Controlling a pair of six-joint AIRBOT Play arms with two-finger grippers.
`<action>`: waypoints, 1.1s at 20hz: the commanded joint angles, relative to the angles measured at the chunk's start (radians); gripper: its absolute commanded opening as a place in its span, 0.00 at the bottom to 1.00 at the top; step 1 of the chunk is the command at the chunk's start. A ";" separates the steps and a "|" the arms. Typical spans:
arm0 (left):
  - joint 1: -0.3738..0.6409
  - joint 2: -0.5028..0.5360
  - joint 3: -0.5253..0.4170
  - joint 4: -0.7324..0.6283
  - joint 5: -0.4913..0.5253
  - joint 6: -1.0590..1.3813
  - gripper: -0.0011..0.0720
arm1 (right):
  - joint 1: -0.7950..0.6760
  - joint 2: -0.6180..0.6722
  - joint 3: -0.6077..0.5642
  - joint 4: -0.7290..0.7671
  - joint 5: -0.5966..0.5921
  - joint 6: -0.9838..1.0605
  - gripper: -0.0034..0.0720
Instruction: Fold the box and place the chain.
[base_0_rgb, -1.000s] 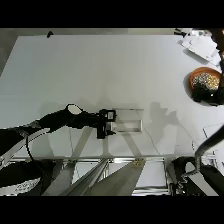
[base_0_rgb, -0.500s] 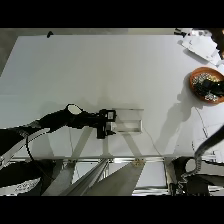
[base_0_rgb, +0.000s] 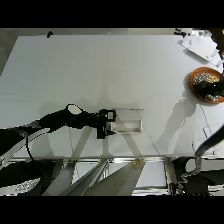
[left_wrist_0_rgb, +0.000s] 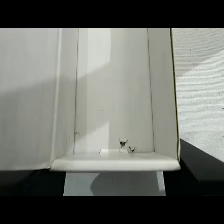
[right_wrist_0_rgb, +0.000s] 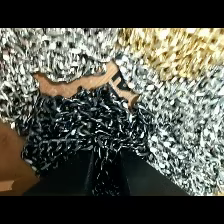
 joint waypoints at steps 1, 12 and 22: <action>0.000 0.000 0.000 0.000 0.000 0.000 0.40 | 0.001 0.001 0.002 0.000 0.034 -0.003 0.05; 0.000 0.000 0.000 0.000 0.000 0.000 0.40 | 0.001 0.351 0.002 0.002 0.162 -0.003 0.05; 0.000 0.000 0.000 0.000 0.000 0.000 0.40 | 0.001 0.679 0.001 0.254 0.469 -0.100 0.05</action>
